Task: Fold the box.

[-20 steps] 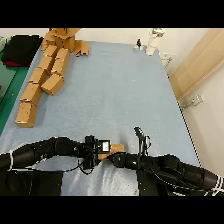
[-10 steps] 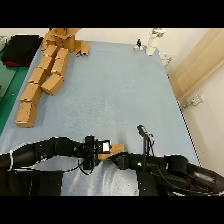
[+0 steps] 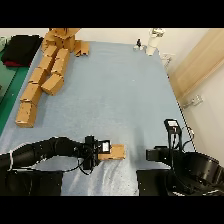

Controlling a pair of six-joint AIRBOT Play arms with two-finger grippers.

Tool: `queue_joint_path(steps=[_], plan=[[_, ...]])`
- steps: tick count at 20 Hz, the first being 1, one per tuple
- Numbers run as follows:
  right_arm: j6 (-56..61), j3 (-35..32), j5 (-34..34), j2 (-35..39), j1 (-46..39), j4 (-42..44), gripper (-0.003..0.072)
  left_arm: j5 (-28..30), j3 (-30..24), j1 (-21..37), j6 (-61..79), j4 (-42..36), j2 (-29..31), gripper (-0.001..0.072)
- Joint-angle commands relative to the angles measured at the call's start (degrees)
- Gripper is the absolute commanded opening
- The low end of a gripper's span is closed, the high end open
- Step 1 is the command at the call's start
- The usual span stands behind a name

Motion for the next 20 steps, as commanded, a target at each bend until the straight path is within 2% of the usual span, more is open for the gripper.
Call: queue_joint_path(steps=[1, 9, 12, 14, 16, 18, 20], plan=[[4.0, 1.1, -6.8, -3.7, 0.0, 0.4, 0.0002, 0.0, 0.0, 0.0, 0.0, 0.0, 0.0, 0.0351], [8.2, 1.3, 7.3, -12.7, 0.0, 1.2, 0.0002, 1.1, 0.5, 0.3, -2.7, 0.0, 0.2, 0.0351], [8.6, 1.3, 7.5, -13.6, 0.0, 1.3, 0.0002, 0.9, 2.1, 3.5, -16.9, 1.0, 4.0, 0.0351], [8.6, 1.3, 7.5, -13.5, 0.0, 0.2, 0.0002, -0.5, 2.1, 9.3, -31.3, 8.6, 8.4, 0.0351], [8.6, 1.3, 7.5, -13.5, 0.0, -1.1, 0.0002, -5.3, 2.1, 18.1, -48.7, 22.5, 11.8, 0.035], [8.5, 1.3, 7.6, -13.5, 0.0, -2.3, 0.0002, -12.0, 2.1, 30.3, -64.5, 38.5, 13.9, 0.035], [8.4, 1.3, 7.7, -13.5, 0.0, -3.3, 0.0002, -15.5, 2.2, 42.8, -70.4, 46.0, 13.9, 0.0351]])
